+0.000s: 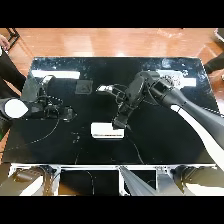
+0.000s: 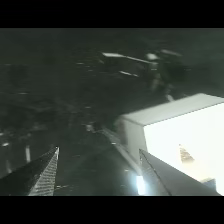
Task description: Fold the box and place the chain.
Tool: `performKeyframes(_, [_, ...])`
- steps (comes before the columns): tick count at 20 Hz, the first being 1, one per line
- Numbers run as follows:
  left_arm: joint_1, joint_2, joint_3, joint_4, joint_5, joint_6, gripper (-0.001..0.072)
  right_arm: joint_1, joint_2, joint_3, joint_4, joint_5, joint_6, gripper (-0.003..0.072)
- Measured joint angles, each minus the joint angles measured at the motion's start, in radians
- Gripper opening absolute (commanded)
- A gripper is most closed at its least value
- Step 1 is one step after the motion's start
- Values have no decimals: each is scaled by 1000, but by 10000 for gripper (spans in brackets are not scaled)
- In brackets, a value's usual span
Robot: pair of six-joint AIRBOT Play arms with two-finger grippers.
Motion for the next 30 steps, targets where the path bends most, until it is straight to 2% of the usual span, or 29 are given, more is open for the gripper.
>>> performKeyframes(8, [28,0,0,34,-6,-20,605,116,3,0,-153,77,41,693])
performKeyframes(9, [28,0,0,35,-7,-23,606,121,4,0,-163,80,44,578])
performKeyframes(12, [29,0,0,28,-8,-27,605,129,13,-1,-178,85,50,570])
performKeyframes(14, [29,0,0,21,-10,-29,605,131,20,-1,-184,85,51,468])
performKeyframes(18, [29,0,0,14,-12,-29,605,134,29,-1,-189,76,56,464])
performKeyframes(19, [29,0,0,13,-12,-29,605,134,31,-1,-190,72,59,351])
performKeyframes(21, [29,0,0,12,-12,-29,605,134,32,-1,-190,63,61,341])
performKeyframes(23, [29,0,0,11,-11,-29,605,134,33,-1,-187,56,66,294])
performKeyframes(27, [29,0,0,11,-9,-30,605,139,33,-1,-178,56,79,292])
performKeyframes(28, [29,0,0,11,-9,-30,605,143,33,-1,-176,62,84,215])
performKeyframes(30, [29,0,0,11,-9,-30,605,152,33,-1,-174,77,93,186])
